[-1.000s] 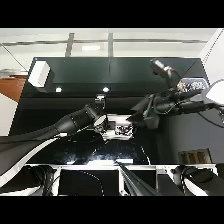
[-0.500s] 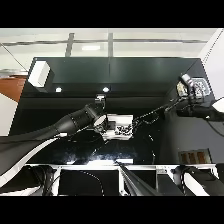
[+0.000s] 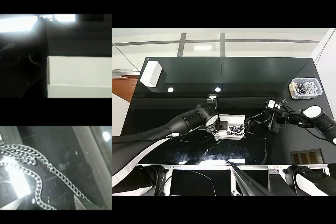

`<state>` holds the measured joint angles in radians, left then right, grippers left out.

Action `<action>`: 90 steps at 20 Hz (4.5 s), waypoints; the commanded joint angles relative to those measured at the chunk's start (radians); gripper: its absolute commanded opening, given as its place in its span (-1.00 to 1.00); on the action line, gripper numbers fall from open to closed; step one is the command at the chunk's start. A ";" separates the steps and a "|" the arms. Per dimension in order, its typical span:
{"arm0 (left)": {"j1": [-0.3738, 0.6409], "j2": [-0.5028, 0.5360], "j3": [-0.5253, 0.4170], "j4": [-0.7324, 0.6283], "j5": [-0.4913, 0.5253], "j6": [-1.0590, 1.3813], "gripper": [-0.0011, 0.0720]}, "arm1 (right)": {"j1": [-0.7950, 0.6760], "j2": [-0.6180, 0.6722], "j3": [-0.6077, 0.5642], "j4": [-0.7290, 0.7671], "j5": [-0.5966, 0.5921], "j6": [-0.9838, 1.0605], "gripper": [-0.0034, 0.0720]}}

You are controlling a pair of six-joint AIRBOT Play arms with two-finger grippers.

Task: Fold the box and place the chain.

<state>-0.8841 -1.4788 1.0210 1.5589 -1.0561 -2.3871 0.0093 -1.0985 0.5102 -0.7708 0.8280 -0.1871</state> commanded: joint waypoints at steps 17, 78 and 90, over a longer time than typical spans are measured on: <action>0.001 -0.001 0.000 0.000 0.000 0.000 -0.87 | 0.107 -0.163 0.036 0.115 -0.074 -0.158 0.96; 0.002 -0.001 0.000 0.006 0.000 0.000 -0.87 | 0.253 -0.133 0.034 -0.011 -0.257 0.162 0.96; 0.002 -0.001 0.000 0.004 -0.001 0.000 -0.87 | 0.252 -0.087 0.034 0.021 -0.245 0.220 -0.80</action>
<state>-0.8833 -1.4788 1.0214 1.5654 -1.0565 -2.3871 0.2611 -1.2144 0.5430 -0.7601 0.5751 -0.0105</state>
